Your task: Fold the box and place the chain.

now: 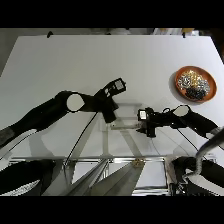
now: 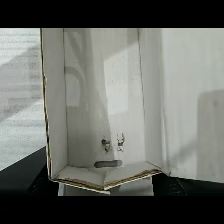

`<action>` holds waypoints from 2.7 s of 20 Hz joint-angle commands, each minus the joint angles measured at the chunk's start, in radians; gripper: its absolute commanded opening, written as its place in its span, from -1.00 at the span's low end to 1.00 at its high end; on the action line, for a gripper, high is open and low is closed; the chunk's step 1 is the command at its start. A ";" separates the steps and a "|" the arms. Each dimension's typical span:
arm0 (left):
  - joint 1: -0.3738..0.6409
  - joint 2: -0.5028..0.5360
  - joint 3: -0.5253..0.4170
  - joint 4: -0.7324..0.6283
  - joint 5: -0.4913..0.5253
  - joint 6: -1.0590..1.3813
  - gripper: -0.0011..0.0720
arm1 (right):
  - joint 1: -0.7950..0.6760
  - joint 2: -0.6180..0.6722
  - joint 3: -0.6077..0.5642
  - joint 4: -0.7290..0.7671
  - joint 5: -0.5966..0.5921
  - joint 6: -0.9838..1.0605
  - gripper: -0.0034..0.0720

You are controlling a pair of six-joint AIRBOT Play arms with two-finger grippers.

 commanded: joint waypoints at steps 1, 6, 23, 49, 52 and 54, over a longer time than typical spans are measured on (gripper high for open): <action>-0.002 0.030 0.000 0.040 -0.221 -0.001 -0.96 | 0.000 0.001 0.000 0.000 0.000 0.000 0.14; -0.001 -0.045 0.000 0.104 -0.248 -0.001 -0.96 | 0.000 0.001 0.000 0.000 0.000 0.000 0.14; 0.095 -0.056 -0.085 0.173 -0.207 0.403 -0.22 | 0.000 0.001 0.000 0.000 0.000 0.000 0.14; 0.027 -0.100 -0.114 -0.100 -0.062 0.550 -0.57 | 0.000 0.001 0.000 0.000 0.000 0.000 0.14; 0.009 -0.104 -0.114 -0.151 -0.018 0.550 -0.57 | 0.000 0.001 0.000 0.000 0.000 0.000 0.14; -0.006 -0.119 -0.114 -0.165 -0.021 0.550 -0.56 | 0.000 0.001 0.000 0.000 0.000 0.000 0.14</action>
